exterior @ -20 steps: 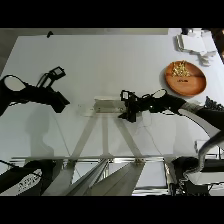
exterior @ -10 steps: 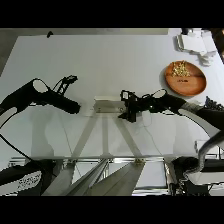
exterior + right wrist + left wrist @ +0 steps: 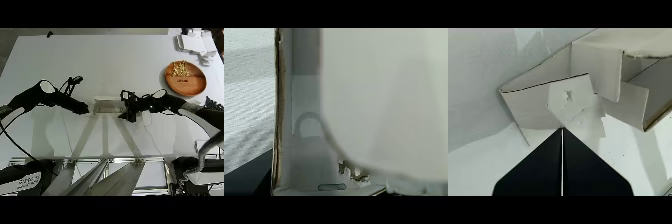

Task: Fold the box and place the chain.

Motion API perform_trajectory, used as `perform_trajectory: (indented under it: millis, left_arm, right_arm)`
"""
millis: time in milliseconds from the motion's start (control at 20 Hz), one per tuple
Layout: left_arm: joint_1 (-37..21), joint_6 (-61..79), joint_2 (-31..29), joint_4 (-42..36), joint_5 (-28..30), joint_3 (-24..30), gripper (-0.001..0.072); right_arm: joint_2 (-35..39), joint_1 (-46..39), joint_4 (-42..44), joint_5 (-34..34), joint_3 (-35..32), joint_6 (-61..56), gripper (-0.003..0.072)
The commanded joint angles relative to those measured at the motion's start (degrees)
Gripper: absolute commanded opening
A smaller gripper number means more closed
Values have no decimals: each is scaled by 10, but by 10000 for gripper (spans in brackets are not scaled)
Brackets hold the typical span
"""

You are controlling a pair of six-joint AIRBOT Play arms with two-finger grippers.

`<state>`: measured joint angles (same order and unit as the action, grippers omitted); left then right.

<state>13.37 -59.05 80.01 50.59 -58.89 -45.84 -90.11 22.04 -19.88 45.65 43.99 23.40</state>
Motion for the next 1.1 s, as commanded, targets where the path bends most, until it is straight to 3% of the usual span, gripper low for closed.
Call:
perform_trajectory:
  millis: [0, 350, 550, 750, 900, 1050]
  left_arm:
    - [1, -1, -3, 28, -1, 0, 6]
    - [-33, 0, -17, 70, 14, 1, 5]
    - [-32, -5, 15, 60, 30, 2, 5]
    - [-24, 29, 28, -12, 24, 3, 5]
    - [-24, 68, 26, -85, -11, 3, 5]
    - [-24, 73, 26, -94, -22, 3, 6]
  right_arm:
    - [0, 0, 0, 0, 0, 0, 393]
    - [0, 0, 0, 0, 0, 0, 393]
    - [0, 0, 0, 0, 0, 0, 393]
    - [0, 0, 0, 0, 0, 0, 393]
    - [0, 0, 0, 0, 0, 0, 393]
    - [0, 0, 0, 0, 0, 0, 393]
